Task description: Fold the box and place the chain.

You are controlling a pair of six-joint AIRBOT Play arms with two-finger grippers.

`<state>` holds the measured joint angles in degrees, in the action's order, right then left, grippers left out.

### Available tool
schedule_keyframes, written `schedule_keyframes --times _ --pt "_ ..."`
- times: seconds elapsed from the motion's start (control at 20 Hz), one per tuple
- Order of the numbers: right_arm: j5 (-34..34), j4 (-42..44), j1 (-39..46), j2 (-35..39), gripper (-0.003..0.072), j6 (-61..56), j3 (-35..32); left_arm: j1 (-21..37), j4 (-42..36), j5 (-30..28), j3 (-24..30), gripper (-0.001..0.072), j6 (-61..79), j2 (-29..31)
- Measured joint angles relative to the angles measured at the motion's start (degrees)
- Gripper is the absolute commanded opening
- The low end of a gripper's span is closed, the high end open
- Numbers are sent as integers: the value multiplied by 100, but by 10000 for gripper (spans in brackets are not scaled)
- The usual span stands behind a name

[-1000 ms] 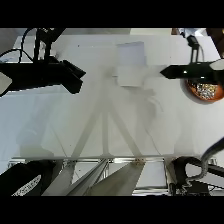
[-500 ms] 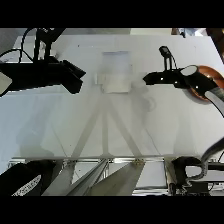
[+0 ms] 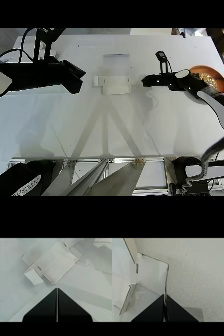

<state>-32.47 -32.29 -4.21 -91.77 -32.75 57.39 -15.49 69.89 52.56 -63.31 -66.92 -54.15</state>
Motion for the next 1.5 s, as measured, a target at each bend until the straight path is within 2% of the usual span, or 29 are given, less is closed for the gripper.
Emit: schedule_keyframes --times 0.9,1.5 --pt "42 -44 0 -17 11 24 0 0 -7 0 0 9 -17 0" --pt "42 -46 0 -17 11 26 0 11 -479 44 0 19 -52 -105"
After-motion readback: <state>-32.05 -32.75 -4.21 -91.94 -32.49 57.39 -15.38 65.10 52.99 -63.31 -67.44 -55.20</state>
